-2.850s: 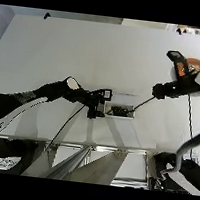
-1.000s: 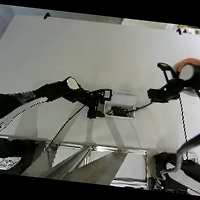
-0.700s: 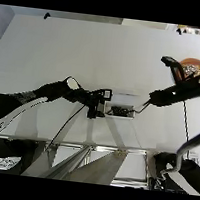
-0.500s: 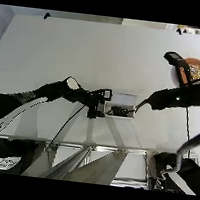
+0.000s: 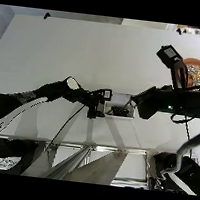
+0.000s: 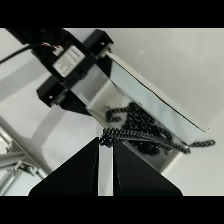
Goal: Fold the box and place the chain.
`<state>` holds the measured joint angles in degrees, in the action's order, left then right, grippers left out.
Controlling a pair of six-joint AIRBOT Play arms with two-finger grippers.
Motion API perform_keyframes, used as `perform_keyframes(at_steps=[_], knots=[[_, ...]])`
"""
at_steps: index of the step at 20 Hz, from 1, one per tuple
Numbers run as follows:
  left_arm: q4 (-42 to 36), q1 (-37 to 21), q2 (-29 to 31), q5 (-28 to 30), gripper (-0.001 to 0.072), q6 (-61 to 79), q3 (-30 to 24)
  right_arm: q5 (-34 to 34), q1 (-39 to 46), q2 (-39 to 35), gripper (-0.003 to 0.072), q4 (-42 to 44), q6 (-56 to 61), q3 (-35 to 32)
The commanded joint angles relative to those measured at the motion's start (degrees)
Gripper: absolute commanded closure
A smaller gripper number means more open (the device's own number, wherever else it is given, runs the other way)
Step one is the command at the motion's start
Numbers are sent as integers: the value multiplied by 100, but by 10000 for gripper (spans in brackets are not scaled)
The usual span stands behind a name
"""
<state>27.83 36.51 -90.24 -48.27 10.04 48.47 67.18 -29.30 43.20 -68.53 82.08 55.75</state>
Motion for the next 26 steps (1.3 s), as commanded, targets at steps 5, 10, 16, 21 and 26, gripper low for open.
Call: perform_keyframes(at_steps=[5,10,16,21,26], knots=[[2,2,4,0,497,2,0,-973,-313,435,671,-216,63,-988],[2,2,4,2,497,2,0,-1093,-313,1084,488,-214,59,-1259],[2,2,4,0,497,2,0,-737,240,935,464,-372,315,-1021],[2,2,4,2,497,2,0,332,1237,756,470,-1259,-2343,-938],[2,2,4,0,497,2,0,997,1729,1071,370,-1246,-5713,-1043]])
